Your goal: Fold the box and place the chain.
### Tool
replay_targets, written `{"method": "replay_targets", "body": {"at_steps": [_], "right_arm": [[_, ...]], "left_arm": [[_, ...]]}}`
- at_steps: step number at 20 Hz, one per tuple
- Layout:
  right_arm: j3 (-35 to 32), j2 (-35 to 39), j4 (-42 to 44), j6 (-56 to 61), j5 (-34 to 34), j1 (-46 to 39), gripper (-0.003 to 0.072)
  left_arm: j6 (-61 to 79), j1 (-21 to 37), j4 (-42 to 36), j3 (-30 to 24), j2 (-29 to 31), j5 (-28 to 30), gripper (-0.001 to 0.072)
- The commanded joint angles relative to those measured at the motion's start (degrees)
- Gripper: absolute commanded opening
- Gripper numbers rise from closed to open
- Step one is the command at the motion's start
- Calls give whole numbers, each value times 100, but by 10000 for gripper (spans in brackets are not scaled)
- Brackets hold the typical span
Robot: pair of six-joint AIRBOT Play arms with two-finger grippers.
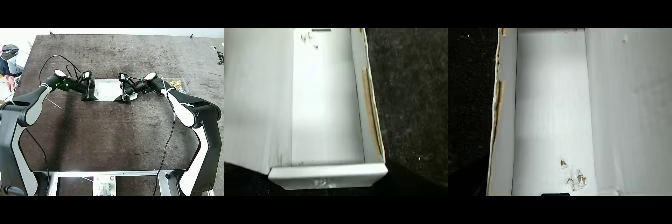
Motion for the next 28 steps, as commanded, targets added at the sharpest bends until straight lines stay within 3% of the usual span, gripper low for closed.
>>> {"method": "replay_targets", "body": {"at_steps": [1, 7, 9, 28], "right_arm": [[0, 0, -2, 0, 17, 7, 463], [0, 0, -2, 0, 17, 7, 463], [0, 0, -2, 0, 17, 7, 463], [0, 0, -2, 0, 17, 7, 463]], "left_arm": [[33, -2, -107, 7, -44, 208, 663], [166, -2, -151, 7, -55, 175, 661], [170, -2, -153, 7, -81, 199, 618], [632, -44, -435, 59, -254, 66, 609]]}}
